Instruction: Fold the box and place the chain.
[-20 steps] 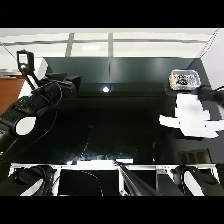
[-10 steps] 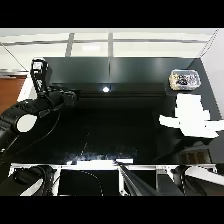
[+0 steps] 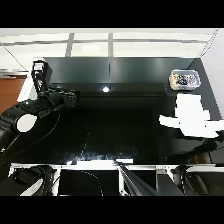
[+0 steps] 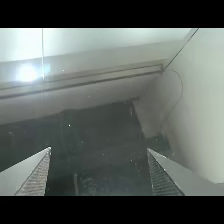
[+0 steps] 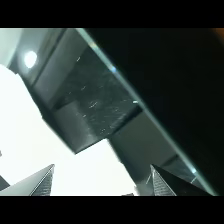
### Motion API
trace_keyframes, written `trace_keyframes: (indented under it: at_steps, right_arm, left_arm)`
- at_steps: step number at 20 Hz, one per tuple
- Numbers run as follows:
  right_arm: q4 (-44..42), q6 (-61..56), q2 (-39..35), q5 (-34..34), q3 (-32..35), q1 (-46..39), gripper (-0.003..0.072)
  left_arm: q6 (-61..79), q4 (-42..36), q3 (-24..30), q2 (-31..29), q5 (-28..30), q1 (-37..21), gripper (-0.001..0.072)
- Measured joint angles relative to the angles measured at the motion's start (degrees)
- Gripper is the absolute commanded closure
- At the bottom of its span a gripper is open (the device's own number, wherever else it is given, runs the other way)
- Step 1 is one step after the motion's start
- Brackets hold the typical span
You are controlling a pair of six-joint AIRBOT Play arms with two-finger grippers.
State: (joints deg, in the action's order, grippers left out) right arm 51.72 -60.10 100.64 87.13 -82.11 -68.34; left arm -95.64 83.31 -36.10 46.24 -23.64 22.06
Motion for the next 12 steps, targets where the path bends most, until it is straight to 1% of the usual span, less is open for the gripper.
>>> trace_keyframes:
  at_steps: [4, 5, 12]
  right_arm:
    - [0.63, 1.14, 2.67, 3.48, -0.61, 2.62, -0.0034]
    - [1.18, 1.18, 2.95, 3.89, -0.63, 3.23, 0.0071]
    - [3.74, 1.14, 3.56, 5.38, 0.02, 5.81, 0.0073]
  left_arm:
    - [-0.04, -0.22, 0.0, 0.0, 0.28, 0.0, 0.0006]
    - [-0.04, -0.22, 0.0, 0.0, 0.35, 0.0, 0.0006]
    - [-0.02, -1.18, 0.0, 0.0, 0.61, 0.02, 0.0006]
